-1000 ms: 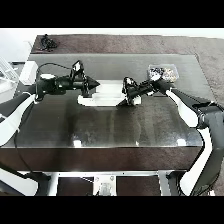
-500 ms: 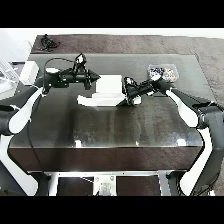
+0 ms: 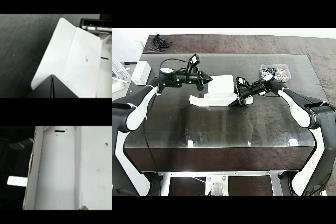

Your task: Fold the box and place the chain.

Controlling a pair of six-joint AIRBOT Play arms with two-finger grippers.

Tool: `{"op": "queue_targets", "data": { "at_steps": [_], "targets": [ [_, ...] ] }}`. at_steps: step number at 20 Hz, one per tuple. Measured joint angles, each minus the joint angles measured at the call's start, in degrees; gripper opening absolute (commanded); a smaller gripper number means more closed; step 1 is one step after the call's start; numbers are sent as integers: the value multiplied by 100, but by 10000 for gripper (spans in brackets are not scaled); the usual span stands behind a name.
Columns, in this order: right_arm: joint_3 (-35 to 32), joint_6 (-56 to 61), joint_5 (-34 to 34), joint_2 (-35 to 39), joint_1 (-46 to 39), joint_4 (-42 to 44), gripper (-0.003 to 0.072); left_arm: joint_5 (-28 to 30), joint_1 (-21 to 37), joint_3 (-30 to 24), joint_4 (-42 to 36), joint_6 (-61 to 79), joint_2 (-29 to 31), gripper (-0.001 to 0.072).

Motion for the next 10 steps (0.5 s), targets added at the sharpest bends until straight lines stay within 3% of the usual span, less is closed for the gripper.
{"op": "queue_targets", "data": {
  "at_steps": [6, 10],
  "targets": [
    [0, 0, 0, 0, 0, 0, 584, -63, -94, 9, 616, -350, -26, 17],
    [0, 4, 0, 0, 0, 0, 584, 216, -337, 11, 1075, -407, -31, 18]
  ]
}}
